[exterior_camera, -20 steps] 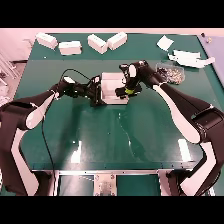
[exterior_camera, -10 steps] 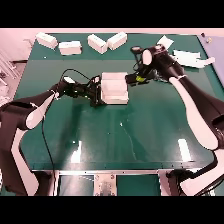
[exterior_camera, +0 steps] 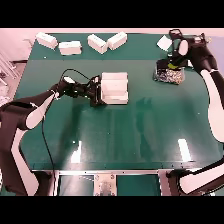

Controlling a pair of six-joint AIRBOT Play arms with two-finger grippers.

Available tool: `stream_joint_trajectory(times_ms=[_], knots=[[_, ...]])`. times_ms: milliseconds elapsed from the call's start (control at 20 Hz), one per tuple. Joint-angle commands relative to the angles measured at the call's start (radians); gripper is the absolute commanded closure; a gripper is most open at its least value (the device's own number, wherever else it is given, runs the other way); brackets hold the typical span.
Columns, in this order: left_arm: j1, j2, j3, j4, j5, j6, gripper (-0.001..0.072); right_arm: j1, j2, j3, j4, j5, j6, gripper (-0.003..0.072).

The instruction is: Fold the box and place the chain.

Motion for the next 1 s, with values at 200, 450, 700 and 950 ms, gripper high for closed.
stream_joint_trajectory(times_ms=[200,450,700,950], knots=[[0.000,0.001,0.000,0.000,0.000,0.000,0.0245,-0.130,-0.127,0.005,0.124,-0.232,-0.165,0.0194],[0.000,0.001,0.000,0.001,0.000,0.000,0.0245,-0.130,-0.205,0.058,0.161,-0.292,-0.195,0.0194],[0.000,0.001,0.000,0.000,0.000,0.000,0.0245,-0.127,-0.253,0.072,0.206,-0.307,-0.234,0.0196],[0.000,0.001,0.000,0.000,0.000,0.000,0.0245,-0.126,-0.288,0.072,0.206,-0.317,-0.234,0.0252]])
